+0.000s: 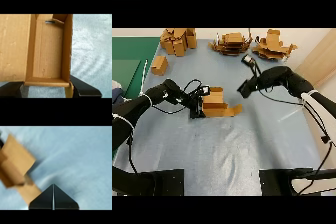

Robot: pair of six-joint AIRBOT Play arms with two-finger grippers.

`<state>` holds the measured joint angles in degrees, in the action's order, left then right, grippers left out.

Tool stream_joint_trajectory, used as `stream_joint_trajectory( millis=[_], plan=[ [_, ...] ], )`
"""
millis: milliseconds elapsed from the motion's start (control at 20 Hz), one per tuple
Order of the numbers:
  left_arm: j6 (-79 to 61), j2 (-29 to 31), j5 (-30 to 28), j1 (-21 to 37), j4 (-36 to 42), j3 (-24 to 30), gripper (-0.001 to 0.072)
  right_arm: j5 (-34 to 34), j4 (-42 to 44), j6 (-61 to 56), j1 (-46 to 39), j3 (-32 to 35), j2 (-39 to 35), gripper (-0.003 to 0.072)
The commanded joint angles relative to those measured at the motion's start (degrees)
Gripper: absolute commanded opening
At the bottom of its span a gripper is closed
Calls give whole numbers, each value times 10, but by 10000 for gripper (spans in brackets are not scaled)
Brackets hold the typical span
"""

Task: Fold the box.

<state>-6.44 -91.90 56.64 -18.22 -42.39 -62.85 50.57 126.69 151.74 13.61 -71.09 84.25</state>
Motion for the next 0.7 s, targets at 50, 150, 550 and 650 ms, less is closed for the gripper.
stream_joint_trajectory(
  millis=[50,150,550,650],
  plan=[
    [-1,0,1,0,-1,0,364,76,-20,204,11,41,-1,417],
    [-1,0,1,0,-1,0,364,27,-17,204,37,41,17,456],
    [-1,0,4,0,-1,0,364,-45,2,203,97,38,81,514],
    [-1,0,3,0,-1,0,364,-40,11,202,97,38,80,491]
  ],
)
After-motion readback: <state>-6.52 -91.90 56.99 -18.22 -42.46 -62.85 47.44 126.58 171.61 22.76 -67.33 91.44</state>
